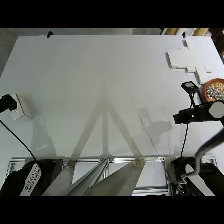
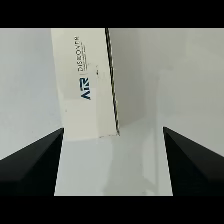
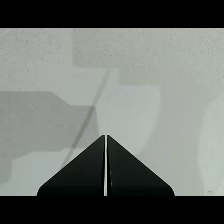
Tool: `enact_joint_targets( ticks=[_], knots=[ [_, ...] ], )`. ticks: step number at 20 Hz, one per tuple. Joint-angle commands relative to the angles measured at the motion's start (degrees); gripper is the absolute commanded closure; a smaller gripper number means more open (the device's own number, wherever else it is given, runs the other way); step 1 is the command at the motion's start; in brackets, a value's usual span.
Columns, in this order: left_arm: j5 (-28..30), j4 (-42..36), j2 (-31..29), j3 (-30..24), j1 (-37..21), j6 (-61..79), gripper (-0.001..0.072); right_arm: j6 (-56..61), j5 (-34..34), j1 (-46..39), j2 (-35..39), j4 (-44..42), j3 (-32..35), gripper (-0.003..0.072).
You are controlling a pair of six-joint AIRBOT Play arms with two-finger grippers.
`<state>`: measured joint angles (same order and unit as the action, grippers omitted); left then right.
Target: Fold the box and place the chain.
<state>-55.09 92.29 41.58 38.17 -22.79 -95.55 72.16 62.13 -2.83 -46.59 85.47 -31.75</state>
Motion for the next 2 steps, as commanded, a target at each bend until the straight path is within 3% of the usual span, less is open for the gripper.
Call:
enact_joint_targets(
  ticks=[1, 2],
  knots=[
    [1.70, 0.94, 1.53, 0.00, 0.02, -0.02, 0.0013, 0.02, 0.02, -0.02, -0.02, 0.00, -0.04, 0.0668],
    [2.01, 1.27, 1.95, 0.00, 0.02, 0.00, 0.0013, 0.02, 0.00, -0.02, -0.02, 0.00, -0.04, 0.0668]
  ],
)
